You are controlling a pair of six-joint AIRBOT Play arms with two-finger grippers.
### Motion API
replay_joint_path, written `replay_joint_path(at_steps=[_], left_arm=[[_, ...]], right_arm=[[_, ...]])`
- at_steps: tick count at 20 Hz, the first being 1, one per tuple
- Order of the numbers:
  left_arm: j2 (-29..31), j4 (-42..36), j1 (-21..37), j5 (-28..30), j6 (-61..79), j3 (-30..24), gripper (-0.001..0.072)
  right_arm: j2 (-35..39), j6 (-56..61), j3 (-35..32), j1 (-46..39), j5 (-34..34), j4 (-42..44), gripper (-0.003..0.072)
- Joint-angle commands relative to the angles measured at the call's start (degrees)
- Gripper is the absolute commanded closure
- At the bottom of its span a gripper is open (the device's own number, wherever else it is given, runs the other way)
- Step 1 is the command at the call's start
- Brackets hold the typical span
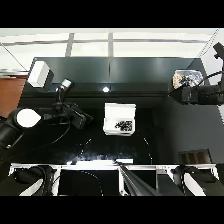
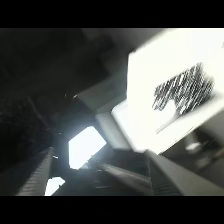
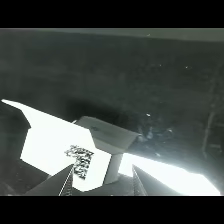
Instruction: Fold the box and place the chain.
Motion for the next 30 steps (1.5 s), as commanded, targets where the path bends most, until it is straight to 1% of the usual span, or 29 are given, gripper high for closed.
replay_joint_path(at_steps=[1,2,4,5,6,7,9,10,12,16,19,22,25,28,30], left_arm=[[-3.06,-4.37,-0.61,3.78,23.80,-4.48,0.0008],[-4.76,-4.35,-1.46,4.33,29.11,-4.39,0.0004],[-9.62,-4.48,-1.84,1.97,35.15,-2.19,0.0003],[-12.72,-4.42,-1.60,-1.38,37.88,-0.09,0.0003],[-15.89,-4.70,-0.92,-4.70,43.41,2.29,0.0003],[-18.47,-6.78,0.04,-6.47,49.27,4.17,0.0003],[-22.82,-16.50,3.32,-12.79,63.54,7.48,0.0002],[-24.22,-17.99,3.96,-14.56,66.23,8.83,0.0003],[-26.67,-17.94,3.87,-14.51,66.34,10.21,0.0002],[-30.10,-17.84,1.99,-14.27,66.34,10.27,0.0002],[-30.58,-17.68,1.73,-14.10,66.34,10.29,0.0003],[-30.69,-18.49,0.76,-12.66,66.31,10.29,0.0003],[-31.39,-21.79,-1.11,-11.30,66.38,10.29,0.0003],[-31.82,-21.86,-2.56,-9.22,66.38,10.29,0.0003],[-31.87,-21.77,-2.54,-9.09,66.38,10.29,0.0004]], right_arm=[[0.02,0.04,0.02,-0.04,-0.59,-1.25,0.0257],[0.00,0.04,0.02,-0.04,-0.59,-1.25,0.0256],[0.00,0.04,0.02,-0.04,-0.63,-1.25,0.0256],[0.00,0.04,0.02,-0.04,-0.63,-1.27,0.0256],[0.00,0.04,0.02,-0.04,-0.66,-1.27,0.0256],[0.00,0.04,0.02,-0.04,-0.68,-1.27,0.0256],[0.00,0.04,0.02,-0.04,-0.70,-1.27,0.0256],[0.00,0.04,0.02,-0.02,-0.68,-1.25,0.0256],[0.00,0.04,0.02,-0.04,-0.79,-1.27,0.0256],[0.00,0.04,0.00,-0.02,-2.86,-1.27,0.0256],[0.00,0.02,0.00,-0.02,-4.44,-1.27,0.0256],[0.00,0.00,0.00,-0.02,-5.49,-1.25,0.0256],[0.00,0.02,0.00,-0.02,-5.64,-1.25,0.0256],[0.00,0.02,0.00,-0.02,-5.62,-1.25,0.0256],[0.00,0.02,0.00,-0.02,-5.60,-1.25,0.0256]])
